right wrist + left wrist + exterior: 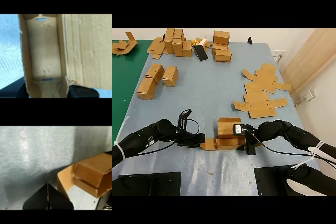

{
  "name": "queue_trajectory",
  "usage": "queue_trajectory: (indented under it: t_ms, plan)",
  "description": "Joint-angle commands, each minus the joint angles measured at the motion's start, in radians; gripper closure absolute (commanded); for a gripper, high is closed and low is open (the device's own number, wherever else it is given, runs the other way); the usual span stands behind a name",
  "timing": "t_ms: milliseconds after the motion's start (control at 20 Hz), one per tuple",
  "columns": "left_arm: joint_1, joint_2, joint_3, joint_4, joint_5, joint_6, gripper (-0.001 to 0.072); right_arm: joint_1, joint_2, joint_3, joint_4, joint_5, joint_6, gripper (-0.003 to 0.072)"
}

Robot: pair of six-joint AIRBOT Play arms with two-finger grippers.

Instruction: Fold the box.

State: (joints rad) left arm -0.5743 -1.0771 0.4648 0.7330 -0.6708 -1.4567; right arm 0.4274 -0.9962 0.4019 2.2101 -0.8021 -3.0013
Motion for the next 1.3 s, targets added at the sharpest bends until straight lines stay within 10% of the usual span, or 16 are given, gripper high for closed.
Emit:
queue_trajectory:
  t_ms: [0,300,750,1250]
  plan:
    - [-0.063,-0.013,0.000,-0.059,0.035,-0.001,0.0697,0.000,0.000,0.000,0.000,0.000,0.000,0.0235]
    - [-0.126,-0.012,0.035,-0.079,0.036,0.007,0.0701,0.000,0.000,0.000,0.000,0.000,0.000,0.0235]
    - [-0.320,-0.011,0.172,0.289,0.059,-0.404,0.0704,0.000,0.000,0.000,0.000,0.000,0.000,0.0235]
    - [-0.224,0.023,0.187,0.293,-0.048,-0.393,0.0698,0.000,0.000,0.000,0.000,0.000,0.000,0.0235]
